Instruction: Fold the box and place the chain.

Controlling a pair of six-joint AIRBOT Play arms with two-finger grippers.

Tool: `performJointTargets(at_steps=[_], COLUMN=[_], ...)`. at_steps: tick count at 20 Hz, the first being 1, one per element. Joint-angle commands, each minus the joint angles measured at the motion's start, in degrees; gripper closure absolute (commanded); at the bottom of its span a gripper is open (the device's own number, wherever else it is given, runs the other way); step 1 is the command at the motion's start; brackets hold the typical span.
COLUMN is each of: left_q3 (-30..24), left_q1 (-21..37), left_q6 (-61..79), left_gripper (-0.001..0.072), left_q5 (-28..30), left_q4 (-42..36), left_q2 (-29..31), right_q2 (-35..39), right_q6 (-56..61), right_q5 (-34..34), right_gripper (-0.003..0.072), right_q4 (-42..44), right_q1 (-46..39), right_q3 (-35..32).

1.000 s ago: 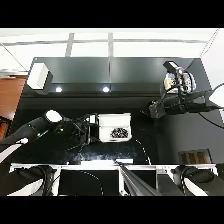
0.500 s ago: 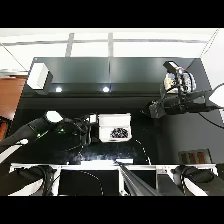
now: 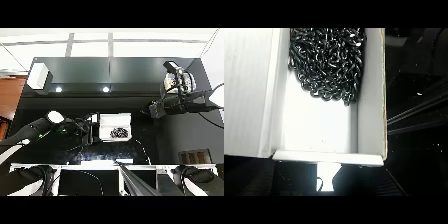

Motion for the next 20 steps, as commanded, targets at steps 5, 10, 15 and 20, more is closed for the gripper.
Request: performJointTargets(at_steps=[5, 10, 15, 20], left_q3=[0.1, 0.1, 0.1, 0.1], left_q1=[-0.1, -0.1, -0.1, -0.1], left_q6=[0.0, 0.0, 0.0, 0.0], left_gripper=[0.027, 0.036, 0.0359, 0.0359], left_q5=[0.3, 0.3, 0.3, 0.3], left_q4=[-0.3, -0.3, -0.3, -0.3], left_q2=[-0.1, -0.1, -0.1, -0.1], right_q2=[-1.5, -12.5, -24.9, -25.0], right_q6=[2.8, 0.2, -26.3, -44.4], right_q5=[-2.1, -12.8, -7.3, 10.8], right_gripper=[-0.0034, -0.0034, -0.0028, -0.0029], right_q4=[-6.9, -5.2, 13.0, 15.6], right_q1=[0.1, -0.6, -0.6, -0.7], right_q3=[0.0, 1.0, 3.7, 3.7])
